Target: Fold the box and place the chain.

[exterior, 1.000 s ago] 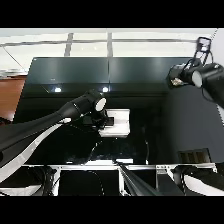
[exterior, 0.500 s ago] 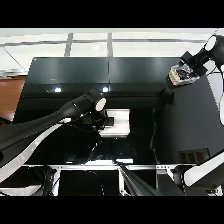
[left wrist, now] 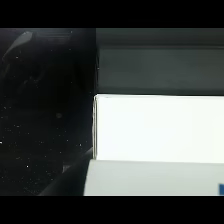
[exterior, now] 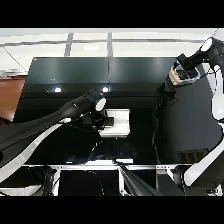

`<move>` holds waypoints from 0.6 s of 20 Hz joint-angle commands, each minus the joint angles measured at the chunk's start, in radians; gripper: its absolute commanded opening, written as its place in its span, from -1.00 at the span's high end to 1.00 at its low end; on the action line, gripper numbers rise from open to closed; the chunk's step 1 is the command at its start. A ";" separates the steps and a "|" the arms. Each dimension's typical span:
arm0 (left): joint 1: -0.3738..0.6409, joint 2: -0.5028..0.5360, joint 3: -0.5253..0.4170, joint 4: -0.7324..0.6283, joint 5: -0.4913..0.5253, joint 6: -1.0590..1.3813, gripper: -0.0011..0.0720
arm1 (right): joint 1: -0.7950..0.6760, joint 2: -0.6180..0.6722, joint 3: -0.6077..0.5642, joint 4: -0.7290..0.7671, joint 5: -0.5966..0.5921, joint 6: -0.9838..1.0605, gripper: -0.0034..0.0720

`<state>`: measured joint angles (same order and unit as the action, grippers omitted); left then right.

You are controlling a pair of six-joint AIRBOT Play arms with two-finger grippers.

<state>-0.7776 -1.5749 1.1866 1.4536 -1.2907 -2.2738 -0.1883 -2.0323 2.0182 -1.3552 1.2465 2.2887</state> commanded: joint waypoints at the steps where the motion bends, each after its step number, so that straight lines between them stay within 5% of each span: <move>1: 0.000 -0.001 0.000 0.000 0.000 0.000 0.90 | -0.002 -0.010 0.004 0.017 -0.002 0.012 -0.65; 2: 0.000 -0.001 0.000 0.000 0.000 0.000 0.90 | -0.002 -0.013 0.004 0.017 -0.001 0.012 -0.49; 9: 0.000 -0.001 0.000 0.000 0.000 0.000 0.90 | -0.002 -0.038 0.003 0.008 -0.003 0.011 -0.48; 12: 0.000 -0.001 0.000 0.000 0.000 0.000 0.90 | -0.001 -0.042 0.003 0.012 -0.010 -0.039 0.44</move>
<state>-0.7776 -1.5753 1.1866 1.4536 -1.2911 -2.2742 -0.1890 -2.0693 2.0209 -1.3426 1.2430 2.2883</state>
